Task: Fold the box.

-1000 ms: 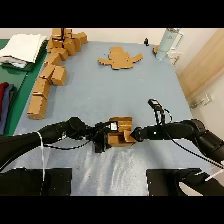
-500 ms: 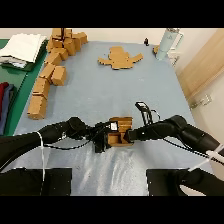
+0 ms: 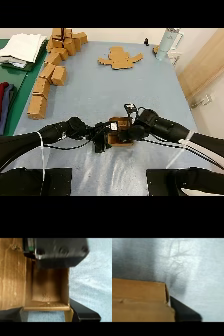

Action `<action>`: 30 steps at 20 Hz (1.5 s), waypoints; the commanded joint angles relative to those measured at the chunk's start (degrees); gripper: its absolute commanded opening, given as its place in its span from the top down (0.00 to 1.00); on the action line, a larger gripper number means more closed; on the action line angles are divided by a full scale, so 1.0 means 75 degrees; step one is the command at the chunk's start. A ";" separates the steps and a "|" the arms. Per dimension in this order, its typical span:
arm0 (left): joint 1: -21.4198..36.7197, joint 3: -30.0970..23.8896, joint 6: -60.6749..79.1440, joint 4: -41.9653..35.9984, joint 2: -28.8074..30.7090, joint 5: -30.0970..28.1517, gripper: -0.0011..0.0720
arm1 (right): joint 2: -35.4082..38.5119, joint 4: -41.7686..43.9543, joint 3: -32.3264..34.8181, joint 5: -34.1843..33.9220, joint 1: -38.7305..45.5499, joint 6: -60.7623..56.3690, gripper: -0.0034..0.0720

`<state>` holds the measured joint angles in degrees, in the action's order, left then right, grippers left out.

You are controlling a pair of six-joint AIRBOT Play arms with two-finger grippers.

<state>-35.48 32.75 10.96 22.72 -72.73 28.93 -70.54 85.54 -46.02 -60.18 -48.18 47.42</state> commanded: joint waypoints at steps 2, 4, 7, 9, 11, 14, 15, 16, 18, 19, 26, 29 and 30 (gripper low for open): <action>0.0000 0.0009 0.0003 0.0003 0.0000 -0.0003 0.28 | -0.0495 -0.0443 -0.0329 -0.0571 -0.0210 -0.0664 0.93; -0.0003 0.0009 0.0003 0.0003 0.0000 -0.0003 0.28 | -0.0495 -0.0443 -0.0329 -0.0574 -0.0210 -0.0662 0.95; -0.0003 0.0009 0.0003 0.0003 0.0000 -0.0003 0.28 | -0.0484 -0.0344 -0.0329 -0.0574 -0.0210 -0.0656 0.70; -0.0003 0.0009 0.0003 0.0003 0.0000 -0.0003 0.28 | -0.0425 -0.0221 -0.0329 -0.0577 -0.0210 -0.0647 0.28; -0.0003 0.0009 0.0003 0.0003 0.0000 -0.0003 0.28 | -0.0300 -0.0111 -0.0332 -0.0580 -0.0210 -0.0629 0.26; 0.0000 0.0009 0.0003 0.0003 0.0000 -0.0003 0.28 | 0.0090 0.0006 -0.0332 -0.0589 -0.0210 -0.0629 0.26; 0.0000 0.0006 0.0003 0.0003 0.0000 -0.0003 0.28 | 0.0297 0.0000 -0.0332 -0.0635 -0.0210 -0.0632 0.27; -0.0003 0.0009 0.0003 0.0003 0.0000 -0.0003 0.28 | 0.0510 -0.0009 -0.0332 -0.0755 -0.0198 -0.0635 0.27; -0.0003 0.0009 0.0003 0.0003 0.0000 -0.0003 0.28 | 0.0935 -0.0047 -0.0329 -0.1224 -0.0187 -0.0632 0.27; -0.0003 0.0009 0.0003 0.0003 0.0000 -0.0003 0.28 | 0.1151 -0.0096 -0.0329 -0.1463 -0.0189 -0.0632 0.27; -0.0003 0.0009 0.0003 0.0003 0.0000 -0.0003 0.28 | 0.2617 -0.1139 -0.0329 -0.2725 0.0143 -0.0562 0.36; -0.0003 0.0009 0.0003 0.0003 0.0000 -0.0003 0.28 | 0.2608 -0.1256 -0.0329 -0.2911 0.0723 0.0020 0.66; -0.0003 0.0009 0.0003 0.0003 0.0000 -0.0003 0.28 | 0.2588 -0.1259 -0.0326 -0.2891 0.0912 0.0114 0.66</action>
